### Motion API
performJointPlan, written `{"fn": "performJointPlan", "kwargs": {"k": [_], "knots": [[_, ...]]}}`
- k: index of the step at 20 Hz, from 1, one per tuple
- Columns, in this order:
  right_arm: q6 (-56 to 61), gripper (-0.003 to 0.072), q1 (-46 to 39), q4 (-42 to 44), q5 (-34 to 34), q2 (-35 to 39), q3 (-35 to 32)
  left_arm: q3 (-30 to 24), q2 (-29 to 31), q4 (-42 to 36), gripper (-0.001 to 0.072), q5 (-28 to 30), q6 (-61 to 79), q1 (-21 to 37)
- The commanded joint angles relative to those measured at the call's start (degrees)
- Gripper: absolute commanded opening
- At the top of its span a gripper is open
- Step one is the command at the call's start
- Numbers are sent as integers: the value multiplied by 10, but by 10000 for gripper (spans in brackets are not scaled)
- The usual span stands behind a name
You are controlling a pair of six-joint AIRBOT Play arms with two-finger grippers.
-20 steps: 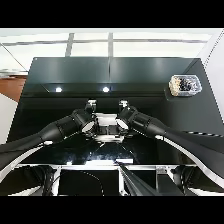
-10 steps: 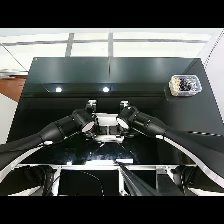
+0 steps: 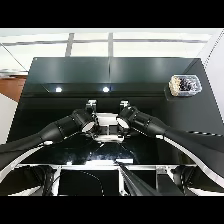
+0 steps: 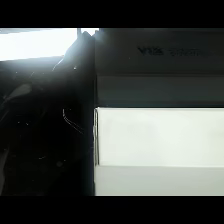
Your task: Fold the box and place the chain.
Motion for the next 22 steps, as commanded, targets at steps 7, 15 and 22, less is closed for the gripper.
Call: {"fn": "performJointPlan", "kwargs": {"k": [7,15,22], "knots": [[-2,173,0,8,-10,0,0,0,0,0,29,2,1,0],[-4,70,0,6,-11,0,0,0,0,0,29,2,1,0],[-20,444,0,-6,13,18,0,0,0,0,29,2,1,0]]}}
